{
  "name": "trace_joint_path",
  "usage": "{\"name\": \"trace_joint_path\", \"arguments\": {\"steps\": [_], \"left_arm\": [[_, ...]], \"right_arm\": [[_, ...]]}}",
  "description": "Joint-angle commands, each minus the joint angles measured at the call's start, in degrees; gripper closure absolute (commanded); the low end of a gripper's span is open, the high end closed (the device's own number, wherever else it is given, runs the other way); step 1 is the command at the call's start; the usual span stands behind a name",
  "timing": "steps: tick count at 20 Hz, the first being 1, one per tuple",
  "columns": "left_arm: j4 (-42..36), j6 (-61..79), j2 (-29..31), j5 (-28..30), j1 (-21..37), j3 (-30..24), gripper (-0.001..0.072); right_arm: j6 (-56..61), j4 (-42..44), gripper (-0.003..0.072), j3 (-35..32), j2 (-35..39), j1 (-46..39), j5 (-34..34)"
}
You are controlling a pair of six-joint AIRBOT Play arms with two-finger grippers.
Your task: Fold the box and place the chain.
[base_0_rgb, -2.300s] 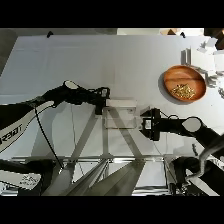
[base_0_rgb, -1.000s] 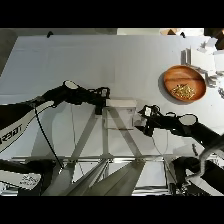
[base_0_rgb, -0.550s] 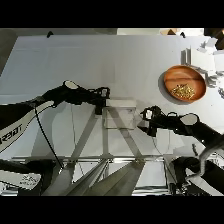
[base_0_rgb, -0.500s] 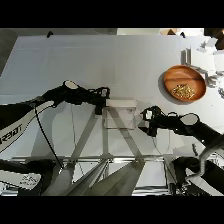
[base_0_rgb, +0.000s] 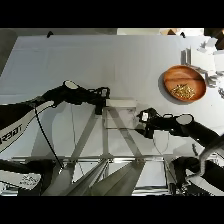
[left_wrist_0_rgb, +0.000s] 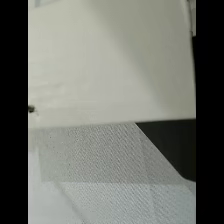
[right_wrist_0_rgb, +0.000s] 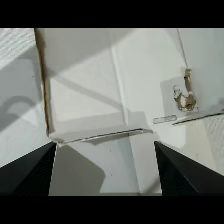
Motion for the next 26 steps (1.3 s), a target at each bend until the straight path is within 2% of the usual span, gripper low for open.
{"name": "trace_joint_path", "arguments": {"steps": [1,5,12,15,26], "left_arm": [[0.02,0.02,-0.04,0.0,-0.02,0.02,0.0698],[0.02,0.0,-0.04,0.0,-0.02,0.02,0.0698],[0.02,0.0,-0.04,0.0,-0.02,0.02,0.0698],[0.02,0.0,-0.04,0.0,-0.02,0.02,0.0698],[0.02,0.0,-0.04,0.0,-0.02,0.02,0.0698]], "right_arm": [[-0.66,6.75,-0.0011,-0.02,-1.18,0.7,-0.72],[-0.02,13.64,-0.0011,-0.02,-1.18,0.7,-0.72],[10.4,13.14,-0.001,0.35,-1.18,-0.11,-0.52],[17.35,8.68,-0.001,2.99,-1.18,-3.3,-0.02],[15.13,8.72,-0.0009,4.31,-1.31,-4.13,1.68]]}}
